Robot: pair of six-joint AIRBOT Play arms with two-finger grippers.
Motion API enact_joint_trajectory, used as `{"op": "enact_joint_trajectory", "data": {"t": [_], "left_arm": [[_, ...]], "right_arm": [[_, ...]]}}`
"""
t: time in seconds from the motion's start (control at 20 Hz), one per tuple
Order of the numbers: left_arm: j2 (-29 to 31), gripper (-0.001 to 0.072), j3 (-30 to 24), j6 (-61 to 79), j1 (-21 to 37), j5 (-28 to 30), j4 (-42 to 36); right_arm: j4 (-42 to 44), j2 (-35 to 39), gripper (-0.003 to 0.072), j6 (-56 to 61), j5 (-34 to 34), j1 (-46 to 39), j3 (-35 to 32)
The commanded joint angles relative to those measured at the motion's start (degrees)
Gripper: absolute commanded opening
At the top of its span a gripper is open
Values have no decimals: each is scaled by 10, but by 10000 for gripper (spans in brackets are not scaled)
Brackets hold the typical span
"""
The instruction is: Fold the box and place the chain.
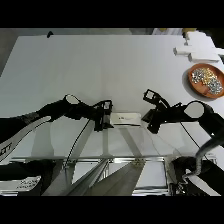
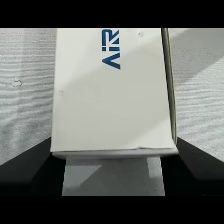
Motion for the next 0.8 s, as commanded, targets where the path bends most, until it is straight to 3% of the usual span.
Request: {"op": "enact_joint_trajectory", "data": {"t": [0.0, 0.2, 0.3, 0.55, 0.75], "left_arm": [[0, 204, 0, 1, 0, 0, 1], [0, 204, 0, 1, 0, 0, 0], [0, 204, 0, 1, 0, 0, 1], [0, 204, 0, 1, 0, 0, 1], [0, 204, 0, 2, 0, 1, 0]], "right_arm": [[-103, 45, 11, 137, -8, 0, 14], [-318, 34, 10, 428, 74, -22, 14], [-376, 21, 10, 495, 122, -69, 14], [-381, 5, 11, 510, 145, -194, 14], [-379, 5, 11, 532, 160, -206, 14]]}}
